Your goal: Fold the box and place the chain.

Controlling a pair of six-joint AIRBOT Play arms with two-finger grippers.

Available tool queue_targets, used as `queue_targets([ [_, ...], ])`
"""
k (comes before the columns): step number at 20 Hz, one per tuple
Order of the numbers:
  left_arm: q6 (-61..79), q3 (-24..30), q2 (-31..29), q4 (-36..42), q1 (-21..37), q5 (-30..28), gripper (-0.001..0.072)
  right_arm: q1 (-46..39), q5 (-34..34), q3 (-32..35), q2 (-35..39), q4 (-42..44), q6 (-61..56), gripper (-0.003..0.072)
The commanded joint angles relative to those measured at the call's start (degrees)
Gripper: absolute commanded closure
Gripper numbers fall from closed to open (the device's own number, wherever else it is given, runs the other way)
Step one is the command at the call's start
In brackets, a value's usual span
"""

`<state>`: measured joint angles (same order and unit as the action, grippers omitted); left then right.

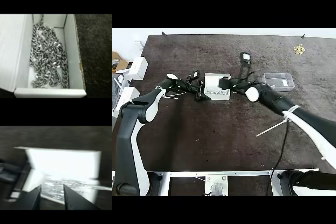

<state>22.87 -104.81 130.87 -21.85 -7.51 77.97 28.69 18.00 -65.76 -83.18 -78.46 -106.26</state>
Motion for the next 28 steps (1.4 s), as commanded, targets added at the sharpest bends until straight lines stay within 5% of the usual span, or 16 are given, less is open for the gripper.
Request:
queue_targets([
  [1,0.0,0.0,0.0,0.0,0.0,0.0,0.0366,-9.3,10.3,2.4,4.2,-6.0,-0.5,0.0364],
  [7,0.0,0.0,0.0,0.0,0.0,0.0,0.0367,-24.9,2.6,10.1,-0.2,-3.2,-6.1,0.0364],
  [18,0.0,0.0,0.0,0.0,0.0,0.0,0.0367,-21.3,-13.4,6.9,-12.4,11.0,-6.1,0.0366],
  [20,0.0,0.0,0.0,0.0,0.0,0.0,0.0367,-20.9,-14.7,6.6,-12.7,11.0,-6.1,0.0681],
  [28,0.0,0.0,0.0,0.0,0.0,0.0,0.0367,-17.2,-13.7,6.6,-1.8,8.4,-4.5,0.0684],
])
